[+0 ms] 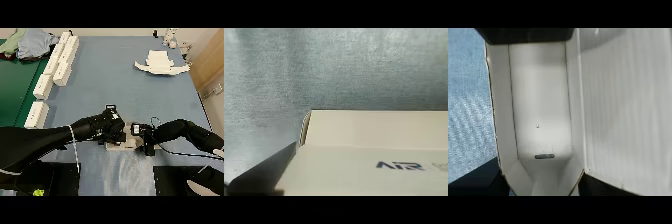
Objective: Fold the box.
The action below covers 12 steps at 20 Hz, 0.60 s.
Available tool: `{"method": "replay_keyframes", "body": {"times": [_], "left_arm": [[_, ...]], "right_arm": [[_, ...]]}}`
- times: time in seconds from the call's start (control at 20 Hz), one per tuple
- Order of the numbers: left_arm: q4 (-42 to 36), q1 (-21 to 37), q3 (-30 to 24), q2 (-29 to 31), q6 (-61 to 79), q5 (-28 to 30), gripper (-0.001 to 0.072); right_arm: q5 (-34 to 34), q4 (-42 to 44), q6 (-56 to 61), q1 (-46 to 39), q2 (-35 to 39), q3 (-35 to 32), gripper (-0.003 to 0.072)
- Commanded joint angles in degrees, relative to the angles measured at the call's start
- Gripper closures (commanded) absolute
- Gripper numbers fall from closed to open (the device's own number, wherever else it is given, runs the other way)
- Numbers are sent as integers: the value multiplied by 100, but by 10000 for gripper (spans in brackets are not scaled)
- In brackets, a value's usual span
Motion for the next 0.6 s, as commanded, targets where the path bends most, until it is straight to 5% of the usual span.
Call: {"method": "replay_keyframes", "body": {"times": [0.0,0.15,0.55], "left_arm": [[35,11,116,9,83,-85,284],[61,11,413,9,260,-625,284],[654,11,1716,9,1250,-3204,285]], "right_arm": [[0,2,2,4,4,-2,210],[0,2,2,4,4,-2,210],[0,2,2,4,4,-2,209]]}}
